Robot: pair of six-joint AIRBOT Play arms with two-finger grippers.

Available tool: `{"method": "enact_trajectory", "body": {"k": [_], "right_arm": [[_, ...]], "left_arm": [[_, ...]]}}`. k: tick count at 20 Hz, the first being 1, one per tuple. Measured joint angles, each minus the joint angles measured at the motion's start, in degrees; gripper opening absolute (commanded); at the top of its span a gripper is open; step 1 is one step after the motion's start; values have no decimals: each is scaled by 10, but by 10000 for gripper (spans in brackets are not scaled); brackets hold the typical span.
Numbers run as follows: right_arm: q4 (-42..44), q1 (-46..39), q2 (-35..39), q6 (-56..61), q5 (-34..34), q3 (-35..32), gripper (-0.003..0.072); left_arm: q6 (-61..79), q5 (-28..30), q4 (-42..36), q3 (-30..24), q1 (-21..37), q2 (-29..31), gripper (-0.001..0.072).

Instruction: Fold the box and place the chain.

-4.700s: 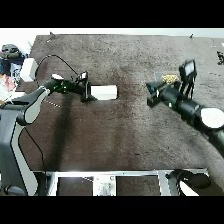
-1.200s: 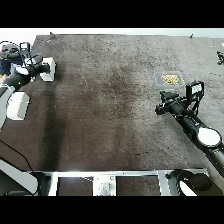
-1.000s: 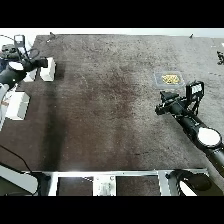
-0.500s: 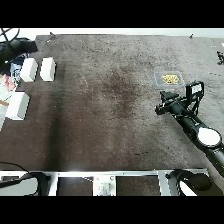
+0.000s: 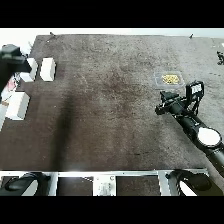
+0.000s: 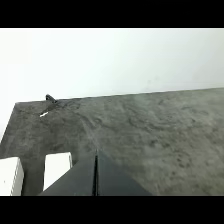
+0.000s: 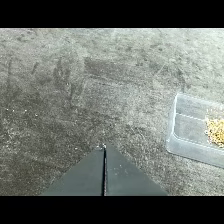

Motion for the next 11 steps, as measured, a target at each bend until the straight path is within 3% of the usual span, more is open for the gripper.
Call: {"method": "enact_trajectory", "body": {"k": [6, 11], "right_arm": [[0, 0, 0, 0, 0, 0, 9], [0, 0, 0, 0, 0, 0, 9]], "left_arm": [[7, 24, -2, -185, -27, 206, 9], [7, 26, -3, -271, -31, 296, 10]]}}
